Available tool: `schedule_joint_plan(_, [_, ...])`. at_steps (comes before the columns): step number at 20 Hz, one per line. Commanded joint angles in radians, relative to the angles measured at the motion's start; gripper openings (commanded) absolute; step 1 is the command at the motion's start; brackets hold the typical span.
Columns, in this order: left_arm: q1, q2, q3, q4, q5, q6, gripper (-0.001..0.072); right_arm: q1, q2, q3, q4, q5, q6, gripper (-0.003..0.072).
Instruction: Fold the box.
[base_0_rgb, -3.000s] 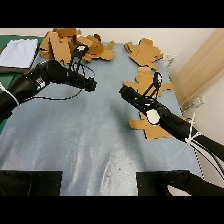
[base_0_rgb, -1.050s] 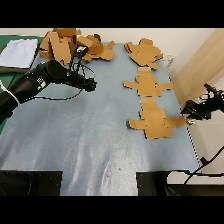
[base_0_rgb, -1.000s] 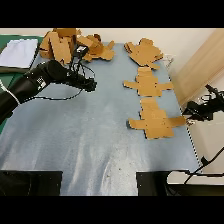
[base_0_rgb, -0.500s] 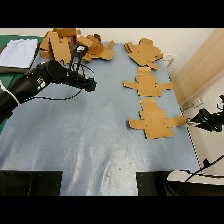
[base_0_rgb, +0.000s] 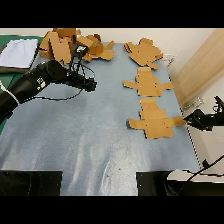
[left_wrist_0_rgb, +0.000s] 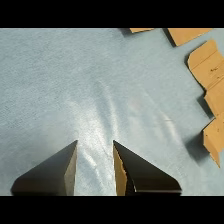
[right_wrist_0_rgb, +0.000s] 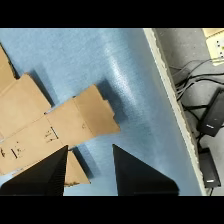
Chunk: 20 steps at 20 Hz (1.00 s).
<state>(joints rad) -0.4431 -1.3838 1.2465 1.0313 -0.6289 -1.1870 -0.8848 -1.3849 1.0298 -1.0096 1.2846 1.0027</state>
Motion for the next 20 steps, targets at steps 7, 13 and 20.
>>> schedule_joint_plan(7, [0.000,0.000,0.000,0.000,0.001,0.000,0.0330,0.001,-0.074,-0.021,0.058,-0.079,-0.072,0.0440])
schedule_joint_plan(13, [0.000,0.000,0.000,0.000,0.000,0.000,0.0330,0.004,-0.140,-0.020,0.173,-0.013,-0.120,0.0439])
schedule_joint_plan(20, [0.000,0.000,0.000,0.000,-0.002,0.000,0.0330,-0.039,-0.043,0.021,0.176,-0.061,-0.121,0.0435])
